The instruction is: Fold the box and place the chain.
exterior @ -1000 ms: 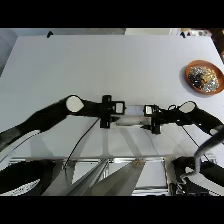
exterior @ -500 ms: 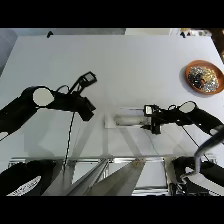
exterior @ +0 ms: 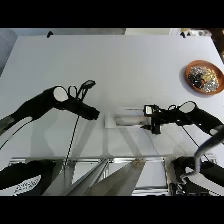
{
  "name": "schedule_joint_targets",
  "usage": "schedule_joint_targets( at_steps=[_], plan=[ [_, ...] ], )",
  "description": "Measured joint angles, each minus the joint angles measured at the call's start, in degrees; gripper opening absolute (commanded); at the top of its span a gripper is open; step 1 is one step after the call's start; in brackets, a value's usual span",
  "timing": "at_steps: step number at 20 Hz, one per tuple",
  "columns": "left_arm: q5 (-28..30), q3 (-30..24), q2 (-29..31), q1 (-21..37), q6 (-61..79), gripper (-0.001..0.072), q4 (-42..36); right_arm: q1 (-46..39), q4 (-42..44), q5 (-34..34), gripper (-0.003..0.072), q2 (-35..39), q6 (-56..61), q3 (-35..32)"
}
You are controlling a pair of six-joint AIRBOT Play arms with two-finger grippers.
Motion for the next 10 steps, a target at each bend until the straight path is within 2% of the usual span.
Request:
schedule_joint_targets(
  at_steps=[4, 10],
  plan=[
    [-0.39, 0.0, -2.64, -1.77, -0.52, 0.0003, -4.07, 0.0, 0.0, -0.02, 0.0316, 0.0, 0.0, 0.0],
    [-1.81, 0.0, -3.52, -2.54, -0.83, 0.0002, -7.89, 0.0, 0.0, -0.02, 0.0316, 0.0, 0.0, 0.0]
  ],
)
